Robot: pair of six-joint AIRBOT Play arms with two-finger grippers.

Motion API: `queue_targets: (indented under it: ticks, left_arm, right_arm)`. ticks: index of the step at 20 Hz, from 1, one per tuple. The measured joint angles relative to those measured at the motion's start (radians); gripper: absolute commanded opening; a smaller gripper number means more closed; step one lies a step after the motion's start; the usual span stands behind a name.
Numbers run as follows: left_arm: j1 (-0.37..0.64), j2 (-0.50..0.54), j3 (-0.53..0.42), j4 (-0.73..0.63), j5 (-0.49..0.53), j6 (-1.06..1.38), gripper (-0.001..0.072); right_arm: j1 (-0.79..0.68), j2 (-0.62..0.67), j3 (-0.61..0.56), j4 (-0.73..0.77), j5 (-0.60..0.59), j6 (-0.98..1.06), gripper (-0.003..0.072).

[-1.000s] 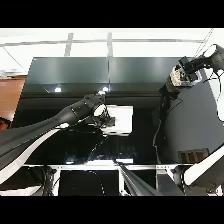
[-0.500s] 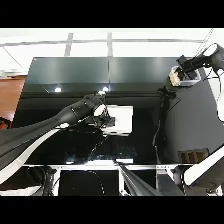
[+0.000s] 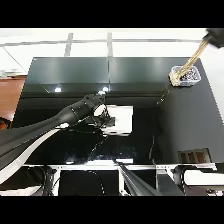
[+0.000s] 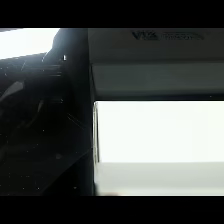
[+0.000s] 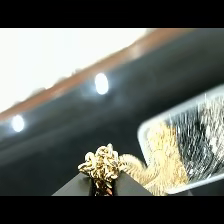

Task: Fold the box and place the chain.

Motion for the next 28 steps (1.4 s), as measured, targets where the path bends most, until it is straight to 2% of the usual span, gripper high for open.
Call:
queue_targets:
  ticks: [6,13,17,22,25,28]
  left_arm:
    - [0.0,0.0,0.0,0.0,0.0,0.0,0.0028]
    - [0.0,0.0,0.0,0.0,-0.001,0.0,0.0027]
    - [0.0,0.0,0.0,0.0,-0.001,0.0,0.0027]
    - [0.0,0.0,0.0,0.0,-0.001,0.0,0.0028]
    - [0.0,0.0,0.0,0.0,-0.001,0.0,0.0027]
    - [0.0,0.0,0.0,0.0,-0.001,0.0,0.0028]
  right_arm:
    - [-0.001,0.245,0.001,0.08,0.029,-0.126,0.0012]
    - [0.05,0.418,-0.013,0.238,0.217,-0.246,0.0013]
    - [0.134,0.458,-0.033,0.274,0.32,-0.27,0.0013]
    - [0.316,0.471,-0.087,0.318,0.418,-0.293,0.0013]
    - [0.42,0.471,-0.119,0.345,0.435,-0.298,0.0013]
    - [0.487,0.47,-0.131,0.367,0.397,-0.299,0.0013]
